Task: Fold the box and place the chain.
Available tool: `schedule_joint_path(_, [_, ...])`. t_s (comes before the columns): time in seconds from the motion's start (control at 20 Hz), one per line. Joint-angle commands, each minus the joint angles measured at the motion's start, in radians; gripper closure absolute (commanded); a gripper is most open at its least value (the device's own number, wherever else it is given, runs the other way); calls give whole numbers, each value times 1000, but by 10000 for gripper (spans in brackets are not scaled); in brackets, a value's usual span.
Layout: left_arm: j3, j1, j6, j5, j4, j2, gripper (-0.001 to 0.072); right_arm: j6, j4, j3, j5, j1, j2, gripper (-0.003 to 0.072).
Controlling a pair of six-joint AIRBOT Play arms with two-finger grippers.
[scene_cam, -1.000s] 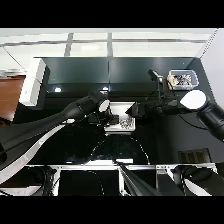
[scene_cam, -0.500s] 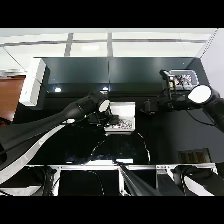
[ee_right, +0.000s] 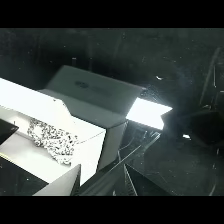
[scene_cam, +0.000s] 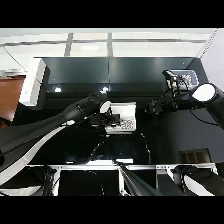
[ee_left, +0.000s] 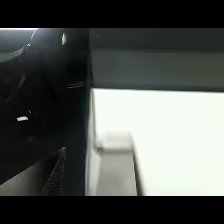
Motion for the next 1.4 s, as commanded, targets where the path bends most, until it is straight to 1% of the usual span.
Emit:
schedule_joint_path(0.0, [0,-4,19,-26,72,72,220,-12,-2,1,2,-2,-1,362])
schedule_joint_path(0.15, [-13,-4,109,-128,252,211,220,-11,-2,1,0,-2,-1,361])
schedule_joint_path(0.2, [-40,-1,127,-162,349,264,220,-11,-2,1,0,-2,-1,361])
schedule_joint_path(0.25, [-83,12,129,-186,431,313,221,-11,-2,1,-3,-2,-1,361])
schedule_joint_path(0.3, [-144,48,129,-192,478,361,222,-11,-2,1,-8,-2,-1,361])
schedule_joint_path(0.35, [-211,102,130,-180,472,399,222,-11,-2,1,-15,-2,-1,361])
schedule_joint_path(0.4, [-289,175,130,-136,427,433,223,-11,-2,1,-21,-2,-1,361])
schedule_joint_path(0.45, [-360,253,157,-63,334,452,223,-11,-2,1,-27,-2,-1,361])
schedule_joint_path(0.5, [-428,340,256,42,174,458,223,-11,-2,1,-33,-2,-1,362])
schedule_joint_path(0.55, [-483,414,435,150,-22,452,223,-10,-1,1,-38,-2,-1,361])
schedule_joint_path(0.6, [-532,476,713,238,-264,441,223,-10,-1,1,-42,-2,-1,361])
schedule_joint_path(0.65, [-562,519,1005,270,-474,425,223,-10,-2,1,-44,-2,-1,361])
schedule_joint_path(0.7, [-578,545,1313,260,-642,406,222,-10,-2,1,-44,-2,-1,361])
schedule_joint_path(0.75, [-581,551,1567,241,-719,391,220,-10,-2,1,-44,-2,-1,361])
schedule_joint_path(0.8, [-580,545,1765,244,-735,380,184,-10,-1,1,-43,-2,-1,361])
schedule_joint_path(0.85, [-580,532,1879,265,-734,372,19,-10,-1,1,-44,-2,-1,361])
schedule_joint_path(0.9, [-579,516,1974,298,-736,363,2,-10,-1,1,-44,-2,-1,361])
schedule_joint_path(0.95, [-579,497,2070,318,-734,358,1,-10,-2,1,-44,-2,-1,361])
schedule_joint_path(1.05, [-579,453,2369,330,-741,347,2,-10,-1,1,-45,-2,-1,361])
schedule_joint_path(1.15, [-579,432,2559,330,-809,324,2,-6,-1,1,-47,-2,-1,361])
schedule_joint_path(1.25, [-579,435,2607,330,-898,292,2,-6,-1,1,-50,-1,-1,361])
schedule_joint_path(1.35, [-578,435,2623,330,-928,264,2,-6,-1,1,-52,-1,-1,361])
